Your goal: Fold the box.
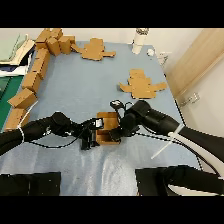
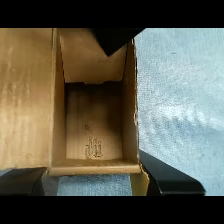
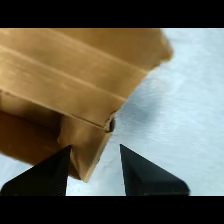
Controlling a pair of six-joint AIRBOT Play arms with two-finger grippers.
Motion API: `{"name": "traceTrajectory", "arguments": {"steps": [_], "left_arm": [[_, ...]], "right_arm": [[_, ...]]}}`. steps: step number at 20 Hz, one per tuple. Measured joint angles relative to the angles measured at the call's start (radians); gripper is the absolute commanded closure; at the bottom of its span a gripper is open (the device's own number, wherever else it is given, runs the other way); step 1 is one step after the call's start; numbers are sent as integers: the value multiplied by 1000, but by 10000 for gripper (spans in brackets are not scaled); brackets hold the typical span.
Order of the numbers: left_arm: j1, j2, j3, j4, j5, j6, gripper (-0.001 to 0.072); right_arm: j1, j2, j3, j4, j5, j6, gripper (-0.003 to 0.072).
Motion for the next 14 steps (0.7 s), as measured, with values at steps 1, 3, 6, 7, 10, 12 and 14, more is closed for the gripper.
{"name": "traceTrajectory", "arguments": {"steps": [1, 3, 6, 7, 10, 12, 14], "left_arm": [[0, 0, 0, 0, 0, 0, 242], [0, 0, 0, 0, 0, 0, 242], [0, 0, 0, 0, 0, 0, 242], [0, 0, 0, 1, 0, 1, 242], [0, 0, 0, 1, 0, 1, 242], [-1, 0, 0, 1, -2, 1, 242], [-1, 0, 0, 1, -3, 0, 243]], "right_arm": [[18, -21, 20, -29, -19, 28, 196], [46, -57, 48, -65, -44, 74, 196], [76, -104, 68, -91, -63, 131, 196], [84, -118, 71, -97, -68, 148, 196], [97, -153, 77, -108, -71, 183, 261], [101, -172, 79, -108, -72, 200, 359], [104, -183, 79, -107, -78, 212, 553]]}}
